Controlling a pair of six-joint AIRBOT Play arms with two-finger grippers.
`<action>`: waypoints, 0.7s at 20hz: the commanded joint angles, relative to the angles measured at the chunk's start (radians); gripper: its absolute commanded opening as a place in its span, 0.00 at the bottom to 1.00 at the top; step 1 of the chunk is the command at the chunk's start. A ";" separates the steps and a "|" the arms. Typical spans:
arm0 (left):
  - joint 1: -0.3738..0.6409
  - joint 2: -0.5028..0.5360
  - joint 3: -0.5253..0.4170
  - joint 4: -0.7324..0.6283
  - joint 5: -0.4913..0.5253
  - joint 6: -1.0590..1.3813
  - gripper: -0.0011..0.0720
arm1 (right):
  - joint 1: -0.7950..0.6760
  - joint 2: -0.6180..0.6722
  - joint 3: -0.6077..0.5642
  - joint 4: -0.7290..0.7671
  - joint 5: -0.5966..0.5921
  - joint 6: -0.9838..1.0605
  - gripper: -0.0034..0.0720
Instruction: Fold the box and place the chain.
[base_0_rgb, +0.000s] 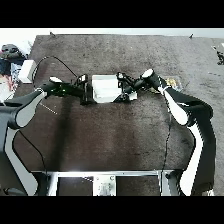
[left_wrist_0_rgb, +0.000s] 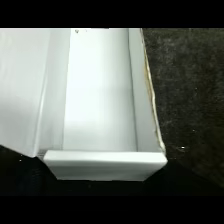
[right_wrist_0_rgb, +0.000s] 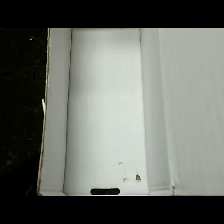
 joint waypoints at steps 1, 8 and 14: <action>-0.002 -0.014 -0.002 -0.021 0.019 0.035 0.99 | 0.000 0.001 0.000 0.000 0.000 0.000 0.64; -0.002 -0.015 -0.002 -0.042 -0.014 0.109 0.99 | 0.000 0.001 0.000 0.000 0.000 0.000 0.64; -0.016 -0.020 -0.002 -0.042 0.014 0.101 0.99 | 0.000 0.001 0.000 0.000 0.000 0.001 0.64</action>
